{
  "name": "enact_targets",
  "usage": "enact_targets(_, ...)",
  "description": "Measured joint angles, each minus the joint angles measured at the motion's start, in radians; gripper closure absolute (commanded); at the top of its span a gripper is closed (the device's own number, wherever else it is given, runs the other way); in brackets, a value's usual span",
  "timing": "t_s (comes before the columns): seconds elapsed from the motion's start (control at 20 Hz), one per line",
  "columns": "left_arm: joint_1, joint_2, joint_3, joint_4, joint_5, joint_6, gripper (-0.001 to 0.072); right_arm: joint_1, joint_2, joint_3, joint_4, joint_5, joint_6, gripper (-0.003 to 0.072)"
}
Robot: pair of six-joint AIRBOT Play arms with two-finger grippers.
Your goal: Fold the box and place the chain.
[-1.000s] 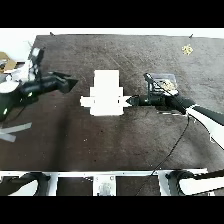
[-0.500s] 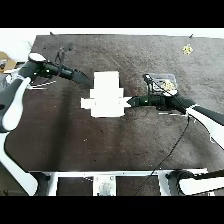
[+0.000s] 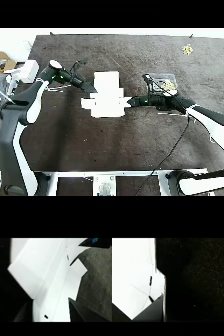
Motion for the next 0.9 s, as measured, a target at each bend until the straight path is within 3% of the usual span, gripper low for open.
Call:
enact_targets(0.45, -0.036, -0.022, 0.007, -0.028, -0.024, 0.025, 0.0193, 0.0, 0.0, 0.0, -0.002, 0.0, 0.0, 0.0685)
enact_targets(0.6, -0.037, -0.023, 0.008, -0.047, -0.018, 0.015, 0.0253, 0.0, 0.0, 0.0, -0.013, -0.001, 0.0, 0.0685)
enact_targets(0.7, -0.038, -0.023, 0.008, -0.051, -0.014, 0.006, 0.0424, 0.0, 0.0, 0.0, -0.02, -0.001, 0.0, 0.0685)
enact_targets(0.75, -0.038, -0.023, 0.008, -0.051, -0.014, 0.005, 0.0445, 0.0, 0.0, 0.0, -0.023, -0.001, 0.0, 0.0685)
enact_targets(0.8, -0.038, -0.023, 0.008, -0.048, -0.013, 0.004, 0.0574, 0.0, 0.0, 0.0, -0.026, -0.001, 0.0, 0.0685)
enact_targets(0.9, -0.039, -0.024, 0.008, -0.04, -0.012, 0.002, 0.0629, 0.0, 0.0, 0.0, -0.034, -0.001, 0.0, 0.0686)
